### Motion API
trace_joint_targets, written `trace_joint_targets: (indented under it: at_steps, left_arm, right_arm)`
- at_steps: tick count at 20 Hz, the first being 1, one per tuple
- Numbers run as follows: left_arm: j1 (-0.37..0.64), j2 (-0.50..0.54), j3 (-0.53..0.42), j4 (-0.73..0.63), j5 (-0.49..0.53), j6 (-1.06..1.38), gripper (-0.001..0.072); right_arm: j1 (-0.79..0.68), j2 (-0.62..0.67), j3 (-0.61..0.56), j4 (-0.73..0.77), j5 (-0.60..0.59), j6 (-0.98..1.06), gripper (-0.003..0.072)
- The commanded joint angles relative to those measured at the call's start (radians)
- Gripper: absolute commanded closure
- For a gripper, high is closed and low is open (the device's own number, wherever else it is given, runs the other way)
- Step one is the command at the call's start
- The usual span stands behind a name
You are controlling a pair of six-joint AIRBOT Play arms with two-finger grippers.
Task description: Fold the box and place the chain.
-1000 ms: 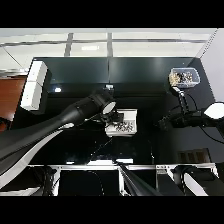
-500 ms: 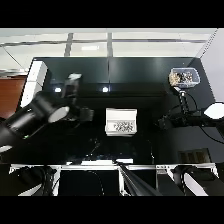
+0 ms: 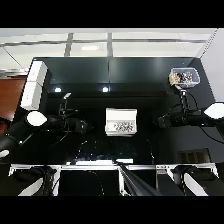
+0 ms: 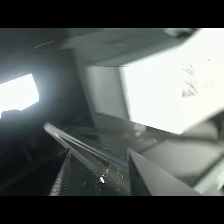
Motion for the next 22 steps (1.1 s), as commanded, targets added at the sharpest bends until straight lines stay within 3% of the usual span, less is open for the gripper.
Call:
trace_joint_targets:
  at_steps: [1,2,7,16,22]
  left_arm:
    - [0.031,-0.054,0.044,-0.167,-0.088,0.618,0.0160]
    - [0.031,-0.061,0.062,-0.167,-0.079,0.727,-0.0003]
    - [0.031,-0.086,0.089,-0.168,-0.048,1.300,-0.0001]
    - [-0.093,-0.287,0.089,-0.214,0.031,1.381,-0.0001]
    - [-0.097,-0.328,0.122,-0.261,0.023,1.381,-0.0002]
  right_arm:
    - [0.000,0.001,0.000,0.024,-0.006,0.002,0.0634]
    - [0.000,0.001,0.000,0.024,-0.009,0.006,0.0634]
    - [0.000,0.001,0.000,0.025,-0.013,0.030,0.0634]
    - [0.015,0.001,0.000,0.072,-0.053,0.033,0.0634]
    - [0.036,0.000,0.000,0.072,-0.066,0.032,0.0634]
